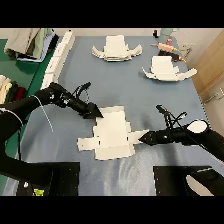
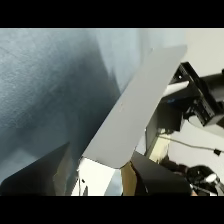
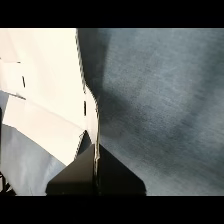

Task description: Fold the box.

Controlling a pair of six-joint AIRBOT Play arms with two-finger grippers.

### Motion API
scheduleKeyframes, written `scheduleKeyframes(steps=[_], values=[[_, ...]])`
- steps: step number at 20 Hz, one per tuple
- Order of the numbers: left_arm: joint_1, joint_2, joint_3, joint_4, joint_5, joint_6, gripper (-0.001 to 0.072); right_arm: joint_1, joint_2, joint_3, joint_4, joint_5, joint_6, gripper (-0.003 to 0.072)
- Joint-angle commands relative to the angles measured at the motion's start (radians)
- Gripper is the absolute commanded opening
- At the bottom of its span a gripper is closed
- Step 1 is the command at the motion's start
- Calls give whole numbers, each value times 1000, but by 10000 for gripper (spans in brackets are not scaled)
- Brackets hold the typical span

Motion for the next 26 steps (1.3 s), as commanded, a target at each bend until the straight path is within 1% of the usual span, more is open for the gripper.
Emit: scheduleKeyframes(steps=[1, 3, 6, 8, 10, 11, 12, 14, 15, 16, 18, 19, 21, 22, 23, 24, 26], values=[[0, -26, 10, 2, -64, 61, 463, 1, 1, -1, 0, -3, 3, 1], [-7, -27, 10, 6, -63, 83, 463, 1, 1, -1, 0, -2, 4, 0], [-47, -29, 12, 10, -49, 105, 462, 1, 1, -1, -1, -3, 4, 0], [-70, -29, 27, 10, -32, 119, 288, 1, 1, -1, -3, -2, 4, 0], [-74, -29, 49, 10, -23, 126, 280, 1, 1, -1, -8, -2, 4, 0], [-74, -29, 56, 13, -26, 135, 38, 1, 1, -1, -13, -2, 8, 1], [-74, -29, 58, 18, -44, 162, 16, 1, 1, -1, -16, -3, 9, 1], [-74, -29, 59, 17, -83, 192, 16, 1, 1, -1, -18, -3, 9, 2], [-74, -29, 59, 16, -92, 192, 16, 1, 1, 0, -19, -8, 9, 29], [-74, -29, 58, 15, -90, 179, 16, 1, 1, 0, -19, -19, 9, 87], [-74, -29, 58, 7, -98, 175, 16, 0, 1, 6, -19, -38, 13, 245], [-74, -29, 59, 5, -98, 189, 16, -3, 1, 15, -26, -43, 21, 246], [-74, -26, 70, 4, -93, 294, 14, -22, 3, 51, -90, -49, 101, 248], [-77, -15, 71, -1, -84, 376, 12, -34, 3, 80, -153, -50, 175, 317], [-84, 1, 70, -3, -61, 449, 11, -47, 3, 114, -226, -49, 267, 323], [-96, 23, 69, -3, -18, 505, 10, -59, 3, 155, -304, -48, 352, 323], [-132, 72, 68, -3, 68, 571, 10, -64, 3, 244, -410, -46, 440, 324]])
